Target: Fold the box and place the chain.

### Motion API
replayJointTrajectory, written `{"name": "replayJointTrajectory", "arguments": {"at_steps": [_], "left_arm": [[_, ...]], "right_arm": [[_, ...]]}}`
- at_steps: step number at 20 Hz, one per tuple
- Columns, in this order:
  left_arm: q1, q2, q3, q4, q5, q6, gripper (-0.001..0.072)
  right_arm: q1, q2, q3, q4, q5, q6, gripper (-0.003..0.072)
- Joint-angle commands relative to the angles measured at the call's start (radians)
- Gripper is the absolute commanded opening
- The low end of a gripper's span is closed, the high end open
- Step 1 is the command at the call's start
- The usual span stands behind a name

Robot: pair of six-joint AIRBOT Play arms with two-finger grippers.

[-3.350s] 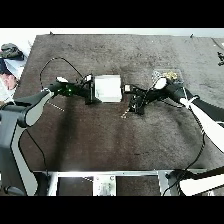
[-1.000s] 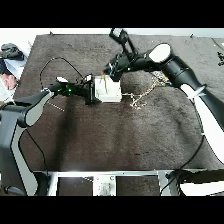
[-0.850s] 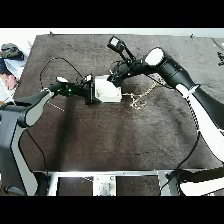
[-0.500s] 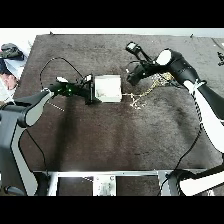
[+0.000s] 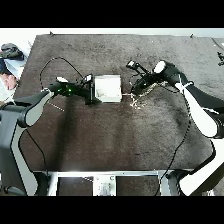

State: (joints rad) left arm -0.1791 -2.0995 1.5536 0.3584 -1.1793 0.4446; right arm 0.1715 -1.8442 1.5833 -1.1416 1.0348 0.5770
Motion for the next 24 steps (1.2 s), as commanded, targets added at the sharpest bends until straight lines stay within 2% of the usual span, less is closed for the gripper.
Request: {"name": "replayJointTrajectory", "arguments": {"at_steps": [1, 11, 12, 13, 14, 15, 19, 24], "left_arm": [[0.000, 0.000, 0.000, 0.000, 0.000, 0.000, 0.0478], [0.000, 0.000, 0.000, 0.000, 0.000, 0.000, 0.0478], [0.000, 0.000, 0.000, 0.000, 0.000, 0.000, 0.0478], [0.000, 0.000, 0.000, 0.000, 0.000, 0.000, 0.0477], [0.000, 0.000, 0.000, 0.000, 0.000, 0.000, 0.0477], [0.000, 0.000, 0.000, 0.000, 0.001, 0.000, 0.0477], [0.000, 0.000, 0.001, 0.000, 0.000, 0.000, 0.0477], [0.000, 0.000, 0.001, 0.000, 0.000, 0.000, 0.0477]], "right_arm": [[0.004, -0.027, 0.001, 0.035, 0.002, -0.066, 0.0230], [0.006, -0.074, 0.002, 0.013, -0.031, -0.114, 0.0227], [0.006, -0.076, 0.002, 0.008, -0.018, -0.114, 0.0146], [0.006, -0.078, 0.002, 0.008, -0.006, -0.121, 0.0094], [0.006, -0.078, 0.002, 0.009, 0.014, -0.142, 0.0093], [0.006, -0.075, 0.003, 0.009, 0.035, -0.171, 0.0012], [0.006, -0.005, 0.004, 0.040, 0.050, -0.174, 0.0012], [0.006, 0.153, 0.006, 0.140, 0.053, -0.173, 0.0011]]}}
